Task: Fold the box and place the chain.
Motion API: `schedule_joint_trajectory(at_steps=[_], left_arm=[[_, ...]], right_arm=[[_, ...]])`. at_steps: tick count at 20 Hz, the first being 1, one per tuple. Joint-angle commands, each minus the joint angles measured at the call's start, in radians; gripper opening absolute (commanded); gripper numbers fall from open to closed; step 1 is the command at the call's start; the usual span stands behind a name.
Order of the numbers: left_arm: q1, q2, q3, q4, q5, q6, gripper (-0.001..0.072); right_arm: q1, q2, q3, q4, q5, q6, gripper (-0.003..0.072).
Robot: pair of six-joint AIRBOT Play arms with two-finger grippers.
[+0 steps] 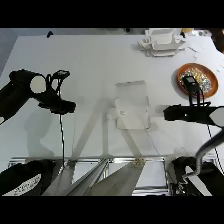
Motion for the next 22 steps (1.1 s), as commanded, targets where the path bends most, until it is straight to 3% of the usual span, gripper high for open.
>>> schedule_joint_trajectory(at_steps=[1,4,9,10,11,12,13,19,22], left_arm=[[0.001,0.001,0.0,0.002,0.084,0.011,0.0009],[0.0,0.001,0.0,0.001,0.222,0.011,0.0009],[-0.002,-0.008,0.0,-0.003,0.304,0.06,0.001],[-0.002,-0.018,0.0,-0.01,0.308,0.129,0.006],[-0.001,-0.029,0.0,-0.031,0.307,0.202,0.0244],[0.0,-0.045,0.0,-0.079,0.309,0.282,0.0464],[0.0,-0.065,-0.001,-0.157,0.31,0.398,0.0538],[-0.001,-0.239,0.0,-0.821,0.293,1.089,0.0578],[0.0,-0.315,0.0,-0.933,0.288,1.215,0.0585]], right_arm=[[0.141,0.047,-0.044,0.003,-0.056,0.084,0.0017],[0.2,0.047,-0.044,-0.066,-0.082,0.162,0.0017],[0.204,0.047,-0.044,-0.074,-0.08,0.177,0.0017],[0.204,0.047,-0.044,-0.074,-0.08,0.177,0.0017],[0.204,0.047,-0.044,-0.074,-0.08,0.177,0.0017],[0.204,0.047,-0.044,-0.074,-0.08,0.177,0.0017],[0.204,0.047,-0.044,-0.074,-0.08,0.177,0.0017],[0.204,0.047,-0.044,-0.073,-0.08,0.177,0.0017],[0.204,0.047,-0.044,-0.073,-0.08,0.177,0.0017]])
